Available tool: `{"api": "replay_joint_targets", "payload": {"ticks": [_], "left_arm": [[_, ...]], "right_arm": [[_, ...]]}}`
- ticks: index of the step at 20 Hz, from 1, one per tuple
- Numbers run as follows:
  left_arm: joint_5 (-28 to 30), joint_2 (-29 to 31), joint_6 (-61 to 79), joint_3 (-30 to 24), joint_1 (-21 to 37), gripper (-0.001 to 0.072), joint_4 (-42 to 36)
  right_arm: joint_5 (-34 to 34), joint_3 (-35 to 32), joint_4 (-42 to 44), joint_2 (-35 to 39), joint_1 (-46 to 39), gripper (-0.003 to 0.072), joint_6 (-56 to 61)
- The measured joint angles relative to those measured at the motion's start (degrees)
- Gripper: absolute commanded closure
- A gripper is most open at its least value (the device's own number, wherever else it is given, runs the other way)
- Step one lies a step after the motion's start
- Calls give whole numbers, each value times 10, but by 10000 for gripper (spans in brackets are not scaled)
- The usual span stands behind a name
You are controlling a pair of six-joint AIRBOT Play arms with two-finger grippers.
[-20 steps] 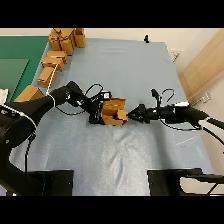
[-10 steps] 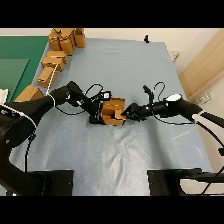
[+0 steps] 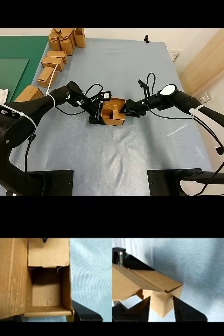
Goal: Fold the box.
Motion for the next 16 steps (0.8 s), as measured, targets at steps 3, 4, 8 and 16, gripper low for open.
{"api": "replay_joint_targets", "payload": {"ticks": [3,4,8,16], "left_arm": [[0,0,0,0,0,294,0],[0,0,0,0,0,294,0],[-2,0,0,0,0,294,0],[-2,0,-1,0,0,294,1]], "right_arm": [[3,5,-13,0,8,237,20],[4,6,-16,0,9,238,26],[8,7,-23,0,19,237,39],[9,33,-113,0,58,239,115]]}}
